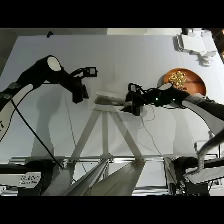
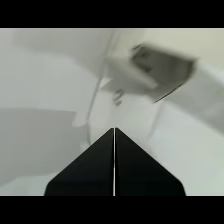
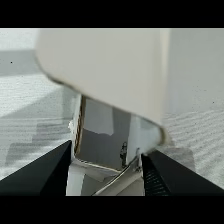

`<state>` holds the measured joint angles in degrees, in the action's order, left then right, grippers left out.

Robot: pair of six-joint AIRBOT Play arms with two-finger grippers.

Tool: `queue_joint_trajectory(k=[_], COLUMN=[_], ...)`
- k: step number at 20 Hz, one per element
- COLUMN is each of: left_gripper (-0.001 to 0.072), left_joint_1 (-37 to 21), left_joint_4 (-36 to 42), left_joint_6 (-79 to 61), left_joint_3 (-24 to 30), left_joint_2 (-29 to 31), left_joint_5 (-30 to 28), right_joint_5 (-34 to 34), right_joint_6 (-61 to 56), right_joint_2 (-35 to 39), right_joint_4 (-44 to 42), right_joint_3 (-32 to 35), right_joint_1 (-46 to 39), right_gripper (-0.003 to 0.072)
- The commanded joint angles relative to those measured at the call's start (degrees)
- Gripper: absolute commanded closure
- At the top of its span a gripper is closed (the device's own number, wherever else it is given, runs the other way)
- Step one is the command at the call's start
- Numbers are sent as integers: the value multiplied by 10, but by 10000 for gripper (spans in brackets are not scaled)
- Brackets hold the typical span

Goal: Fold the box and place the chain.

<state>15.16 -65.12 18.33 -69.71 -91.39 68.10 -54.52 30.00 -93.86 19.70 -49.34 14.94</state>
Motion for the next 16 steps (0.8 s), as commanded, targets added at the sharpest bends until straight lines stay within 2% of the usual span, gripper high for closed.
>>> queue_joint_trajectory(k=[1,4,9,12,14,16], left_gripper=[702,702,702,702,701,701], left_joint_1=[7,6,11,5,-6,-21], left_joint_4=[-96,-146,-117,-109,-60,48], left_joint_6=[43,77,37,35,15,-39], left_joint_3=[6,6,66,70,70,70], left_joint_2=[-7,-7,-5,8,27,42], left_joint_5=[-43,-40,-52,-62,-66,-48], right_joint_5=[0,0,0,0,0,0], right_joint_6=[0,0,0,0,0,0], right_joint_2=[0,0,0,0,0,0], right_joint_4=[0,0,0,0,0,0], right_joint_3=[0,0,0,0,0,0], right_joint_1=[0,0,0,0,0,0], right_gripper=[323,323,323,323,323,323])
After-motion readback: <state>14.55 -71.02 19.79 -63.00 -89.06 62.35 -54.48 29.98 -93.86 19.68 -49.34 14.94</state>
